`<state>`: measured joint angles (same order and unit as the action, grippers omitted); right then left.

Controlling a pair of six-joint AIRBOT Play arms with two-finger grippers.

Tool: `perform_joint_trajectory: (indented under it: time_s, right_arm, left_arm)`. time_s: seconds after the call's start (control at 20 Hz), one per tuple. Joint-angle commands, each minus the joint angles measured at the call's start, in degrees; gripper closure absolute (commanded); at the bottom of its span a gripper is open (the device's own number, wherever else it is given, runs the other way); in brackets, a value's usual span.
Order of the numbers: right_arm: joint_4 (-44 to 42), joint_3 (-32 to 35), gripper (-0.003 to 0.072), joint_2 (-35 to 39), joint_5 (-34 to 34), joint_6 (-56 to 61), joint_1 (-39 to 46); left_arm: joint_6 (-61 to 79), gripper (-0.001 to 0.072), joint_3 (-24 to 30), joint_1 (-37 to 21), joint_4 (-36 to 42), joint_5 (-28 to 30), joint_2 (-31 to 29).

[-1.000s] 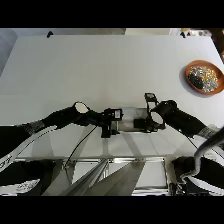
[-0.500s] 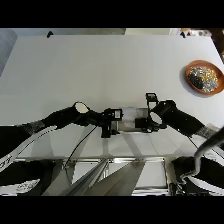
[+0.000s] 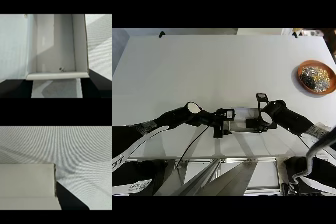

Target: Fold the box and place the chain.

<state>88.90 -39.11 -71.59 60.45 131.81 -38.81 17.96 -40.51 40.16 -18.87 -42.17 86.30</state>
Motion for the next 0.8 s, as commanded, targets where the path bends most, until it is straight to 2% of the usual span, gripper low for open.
perform_joint_trajectory:
  time_s: [0.0, 0.05, 0.1, 0.15, 0.4, 0.5, 0.55, 0.75]
  right_arm:
    - [-0.4, 0.0, 0.0666, -0.2, 0.3, -0.4, -0.1]
    - [-0.5, 0.0, 0.0643, -0.1, 0.3, -0.9, -0.1]
    - [-0.6, 0.0, 0.0522, 0.1, 0.7, -1.8, -0.1]
    - [-0.5, 0.0, 0.045, 0.5, 1.5, -2.2, -0.1]
    - [1.8, -0.3, 0.0438, 8.0, 8.2, -9.9, 1.0]
    - [1.7, -1.6, 0.0321, 12.5, 11.8, -14.0, 2.6]
    - [1.7, -3.0, 0.026, 14.8, 13.3, -16.2, 3.6]
    - [3.6, -13.6, 0.0258, 20.3, 17.2, -26.8, 10.0]
  left_arm:
    - [0.0, 0.0436, 0.0, -0.1, 0.0, -0.1, 0.0]
    - [0.0, 0.0436, 0.0, -0.1, 0.0, 0.0, 0.0]
    - [0.0, 0.0436, 0.0, -0.1, 0.0, 0.0, 0.0]
    - [0.0, 0.0436, 0.0, -0.1, 0.0, -0.1, 0.0]
    - [0.0, 0.0436, 0.0, -0.1, 0.0, 0.0, 0.0]
    - [0.0, 0.0436, 0.0, -0.1, 0.0, 0.0, 0.0]
    - [0.0, 0.0436, 0.0, -0.1, 0.0, 0.0, 0.0]
    - [0.0, 0.0436, 0.0, -0.1, 0.0, -0.1, 0.0]
